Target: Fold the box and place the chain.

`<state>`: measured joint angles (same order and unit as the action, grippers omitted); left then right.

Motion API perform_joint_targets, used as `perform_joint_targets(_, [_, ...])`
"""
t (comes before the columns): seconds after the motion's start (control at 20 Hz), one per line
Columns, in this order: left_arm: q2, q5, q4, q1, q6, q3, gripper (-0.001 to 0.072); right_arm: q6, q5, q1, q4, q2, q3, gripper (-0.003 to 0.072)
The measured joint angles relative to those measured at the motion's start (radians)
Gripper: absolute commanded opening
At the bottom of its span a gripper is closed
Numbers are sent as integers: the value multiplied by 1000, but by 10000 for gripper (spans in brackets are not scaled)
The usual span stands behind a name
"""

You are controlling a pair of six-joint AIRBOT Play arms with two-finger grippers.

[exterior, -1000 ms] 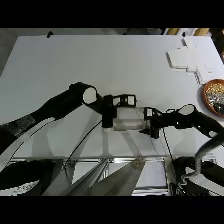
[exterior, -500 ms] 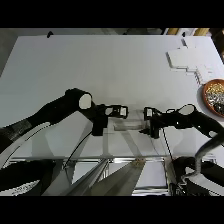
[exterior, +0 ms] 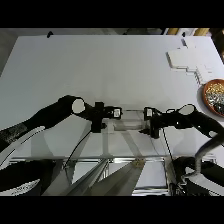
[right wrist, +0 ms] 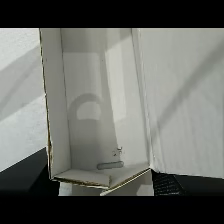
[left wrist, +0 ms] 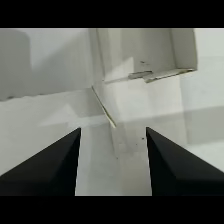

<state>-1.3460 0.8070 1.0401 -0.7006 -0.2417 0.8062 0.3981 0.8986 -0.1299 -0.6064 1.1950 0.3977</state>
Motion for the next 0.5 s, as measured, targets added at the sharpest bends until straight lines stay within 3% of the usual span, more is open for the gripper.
perform_joint_targets(0.15, [-5,-32,-31,-9,30,-11,433,0,0,0,0,0,0,402])
perform_joint_targets(0.25, [-12,-37,-57,-26,51,-14,328,0,0,0,0,0,0,402])
perform_joint_targets(0.35, [-19,-35,-81,-43,72,-15,325,0,0,0,0,0,0,402])
perform_joint_targets(0.5, [-29,-29,-116,-62,93,-16,214,0,0,0,0,0,0,402])
